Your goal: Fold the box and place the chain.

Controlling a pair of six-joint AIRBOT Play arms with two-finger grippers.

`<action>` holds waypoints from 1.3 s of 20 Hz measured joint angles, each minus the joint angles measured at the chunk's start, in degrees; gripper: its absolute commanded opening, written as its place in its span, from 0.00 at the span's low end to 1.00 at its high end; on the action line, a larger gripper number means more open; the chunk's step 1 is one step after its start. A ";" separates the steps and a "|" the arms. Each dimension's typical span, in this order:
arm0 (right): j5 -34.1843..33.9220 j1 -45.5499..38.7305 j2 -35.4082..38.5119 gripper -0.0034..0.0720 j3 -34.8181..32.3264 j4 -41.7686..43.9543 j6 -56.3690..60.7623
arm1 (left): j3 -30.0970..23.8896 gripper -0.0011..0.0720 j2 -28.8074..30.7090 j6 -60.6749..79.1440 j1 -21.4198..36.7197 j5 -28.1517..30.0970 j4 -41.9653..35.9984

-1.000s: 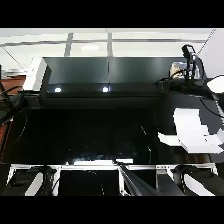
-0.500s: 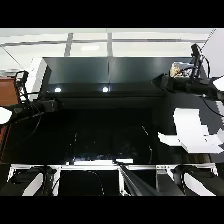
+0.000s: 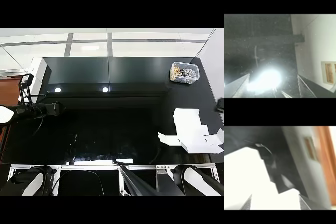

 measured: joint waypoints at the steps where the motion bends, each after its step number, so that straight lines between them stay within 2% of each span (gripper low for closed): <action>1: 0.87 -1.75 -0.98 1.00 0.17 -0.74 -1.95 | 0.00 0.98 0.00 0.00 0.00 -0.09 0.00; 9: 5.62 -6.27 -11.47 1.00 -0.74 -4.50 -17.03 | 0.00 0.98 0.00 -0.15 0.00 -0.24 -0.24; 11: 4.83 -6.54 -12.48 0.73 -1.99 -5.57 -20.00 | 0.00 0.98 -0.02 -0.17 0.00 -0.26 -0.28; 12: 4.24 -6.75 -12.79 0.69 -2.58 -6.34 -20.94 | 0.00 0.98 0.00 -0.17 0.00 -0.28 -0.42; 15: 2.25 -7.58 -13.27 0.66 -3.65 -7.61 -22.73 | 0.00 0.98 0.00 -0.20 0.00 -0.28 -0.98; 16: 2.23 -7.96 -13.31 0.33 -3.82 -8.02 -23.17 | 0.00 0.98 0.00 -0.20 0.00 -0.28 -1.22; 17: 2.03 -8.26 -13.40 0.05 -4.00 -8.15 -23.23 | 0.00 0.98 0.00 -0.22 0.00 -0.28 -1.36; 21: 3.78 -8.70 -12.87 0.06 -4.20 -3.78 -25.31 | 0.00 0.98 0.00 -0.22 0.00 -0.26 -1.77; 26: 6.05 -7.26 -7.43 0.06 -4.28 11.54 -29.40 | 0.00 0.98 -0.02 -0.22 0.00 0.07 -1.95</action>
